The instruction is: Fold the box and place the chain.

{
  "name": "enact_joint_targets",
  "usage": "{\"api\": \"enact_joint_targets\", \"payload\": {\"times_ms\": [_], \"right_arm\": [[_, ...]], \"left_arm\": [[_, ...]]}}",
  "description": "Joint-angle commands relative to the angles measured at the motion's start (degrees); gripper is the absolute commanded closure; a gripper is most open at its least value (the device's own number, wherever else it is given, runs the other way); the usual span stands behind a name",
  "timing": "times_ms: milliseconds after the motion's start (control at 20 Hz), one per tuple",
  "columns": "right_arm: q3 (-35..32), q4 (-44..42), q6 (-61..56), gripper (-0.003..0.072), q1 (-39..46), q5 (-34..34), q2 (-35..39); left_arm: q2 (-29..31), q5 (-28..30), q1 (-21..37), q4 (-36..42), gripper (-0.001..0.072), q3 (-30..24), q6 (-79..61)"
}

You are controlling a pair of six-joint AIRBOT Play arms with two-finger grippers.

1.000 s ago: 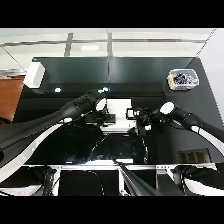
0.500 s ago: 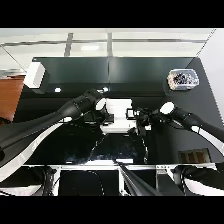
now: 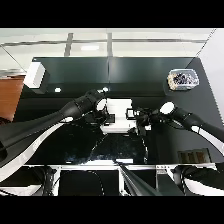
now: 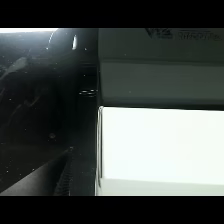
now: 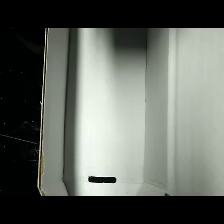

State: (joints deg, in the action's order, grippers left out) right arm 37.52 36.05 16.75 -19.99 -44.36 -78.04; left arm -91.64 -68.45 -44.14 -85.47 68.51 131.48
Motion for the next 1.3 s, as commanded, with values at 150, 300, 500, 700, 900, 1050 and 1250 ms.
{"api": "enact_joint_targets", "payload": {"times_ms": [150,300,500,700,900,1050,1250], "right_arm": [[0.0,0.0,0.0,0.0383,0.0,0.0,0.0],[0.0,0.0,0.0,0.0383,0.0,0.0,0.0],[0.0,0.0,0.0,0.0383,0.0,0.0,0.0],[0.0,0.0,0.0,0.0383,0.0,0.0,0.0],[0.0,0.0,0.0,0.0383,0.0,0.0,0.0],[0.0,0.0,0.0,0.0383,0.0,0.0,0.0],[0.0,0.0,0.0,0.0382,0.0,0.0,0.0]], "left_arm": [[-0.1,0.4,0.0,-0.2,0.0335,0.0,-0.1],[-0.2,0.3,0.0,-0.2,0.0373,0.0,-0.1],[-0.6,0.3,-0.1,0.0,0.0448,0.0,-0.1],[-0.6,0.3,-0.1,0.1,0.0678,0.1,-1.0],[-0.6,0.3,-0.1,0.5,0.0683,0.1,-1.2],[-0.6,0.4,0.0,0.5,0.0683,0.1,-1.2],[-0.6,0.4,0.0,0.5,0.0683,0.1,-1.2]]}}
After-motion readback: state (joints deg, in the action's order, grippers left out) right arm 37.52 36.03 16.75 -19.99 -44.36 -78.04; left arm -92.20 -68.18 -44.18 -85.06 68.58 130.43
